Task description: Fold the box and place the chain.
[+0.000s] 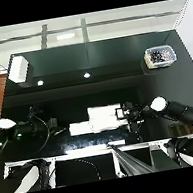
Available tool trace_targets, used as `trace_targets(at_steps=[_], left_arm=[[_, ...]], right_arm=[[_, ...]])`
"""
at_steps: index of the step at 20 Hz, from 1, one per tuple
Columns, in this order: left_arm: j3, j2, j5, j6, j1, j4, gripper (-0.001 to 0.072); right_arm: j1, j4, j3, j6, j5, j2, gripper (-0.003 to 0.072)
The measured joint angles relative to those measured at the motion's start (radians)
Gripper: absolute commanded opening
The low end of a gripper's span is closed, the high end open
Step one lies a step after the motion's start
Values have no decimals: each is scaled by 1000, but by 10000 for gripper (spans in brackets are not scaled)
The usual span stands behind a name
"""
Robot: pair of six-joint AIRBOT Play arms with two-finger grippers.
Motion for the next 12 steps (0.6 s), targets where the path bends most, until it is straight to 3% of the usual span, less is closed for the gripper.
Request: trace_targets(at_steps=[4,12], left_arm=[[-53,-21,76,17,-105,-114,29],[-69,-60,207,-11,-331,-191,53]], right_arm=[[0,0,0,0,-1,0,420],[0,0,0,0,-4,0,421]])
